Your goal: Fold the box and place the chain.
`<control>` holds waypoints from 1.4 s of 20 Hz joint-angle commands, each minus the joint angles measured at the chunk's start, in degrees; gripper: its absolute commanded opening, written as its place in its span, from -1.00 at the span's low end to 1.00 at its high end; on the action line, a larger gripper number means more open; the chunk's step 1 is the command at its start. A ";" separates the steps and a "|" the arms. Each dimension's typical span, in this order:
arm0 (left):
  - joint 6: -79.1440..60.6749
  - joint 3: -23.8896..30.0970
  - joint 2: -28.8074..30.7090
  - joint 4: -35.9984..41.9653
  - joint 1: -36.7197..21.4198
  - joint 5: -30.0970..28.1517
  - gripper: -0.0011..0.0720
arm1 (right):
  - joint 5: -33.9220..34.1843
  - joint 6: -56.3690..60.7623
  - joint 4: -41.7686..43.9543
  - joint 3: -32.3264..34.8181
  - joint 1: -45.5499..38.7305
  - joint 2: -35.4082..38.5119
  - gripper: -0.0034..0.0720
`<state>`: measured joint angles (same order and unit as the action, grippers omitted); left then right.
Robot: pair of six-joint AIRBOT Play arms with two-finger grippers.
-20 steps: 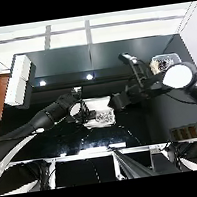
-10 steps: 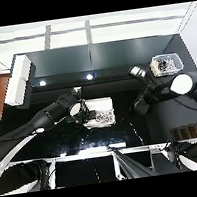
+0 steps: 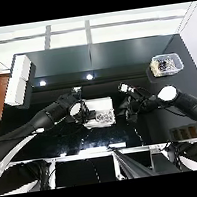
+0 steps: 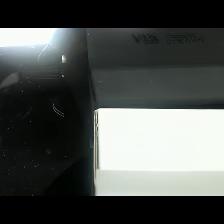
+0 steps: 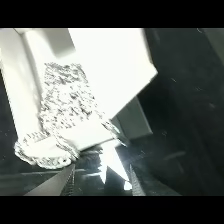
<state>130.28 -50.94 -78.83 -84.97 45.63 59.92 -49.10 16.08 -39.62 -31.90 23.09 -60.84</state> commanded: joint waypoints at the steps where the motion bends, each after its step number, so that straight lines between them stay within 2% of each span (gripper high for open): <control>1: 0.00 0.02 0.00 0.02 -0.02 0.20 -0.89 | 0.96 -4.37 4.94 0.33 1.79 -2.21 0.16; 8: -0.02 0.02 0.00 0.20 -0.02 0.33 -0.89 | 2.40 -6.51 4.90 0.33 4.83 -4.22 0.16; 9: -0.02 0.02 0.00 0.20 -0.02 0.33 -0.88 | 2.47 -6.62 4.90 0.33 4.81 -4.39 0.08; 10: -0.02 0.02 0.00 0.20 -0.02 0.33 -0.89 | 2.47 -6.73 4.90 0.33 4.81 -4.55 -0.14; 19: -0.02 0.02 0.00 0.20 -0.02 0.31 -0.89 | 1.03 -6.73 1.57 0.33 4.83 -4.61 -0.13; 20: 0.00 0.02 0.00 0.20 -0.02 0.31 -0.88 | 1.09 -6.73 1.66 0.33 4.83 -4.61 -0.23; 21: -0.02 0.02 0.00 0.20 -0.02 0.31 -0.89 | 1.11 -6.73 1.81 0.33 4.83 -4.61 -0.42; 28: 0.00 0.02 0.00 0.24 -0.02 0.33 -0.89 | 1.40 -7.80 3.85 0.33 4.83 -4.61 -0.42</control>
<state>130.28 -50.94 -78.81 -84.77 45.63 60.27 -47.77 8.91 -36.38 -31.59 27.86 -65.41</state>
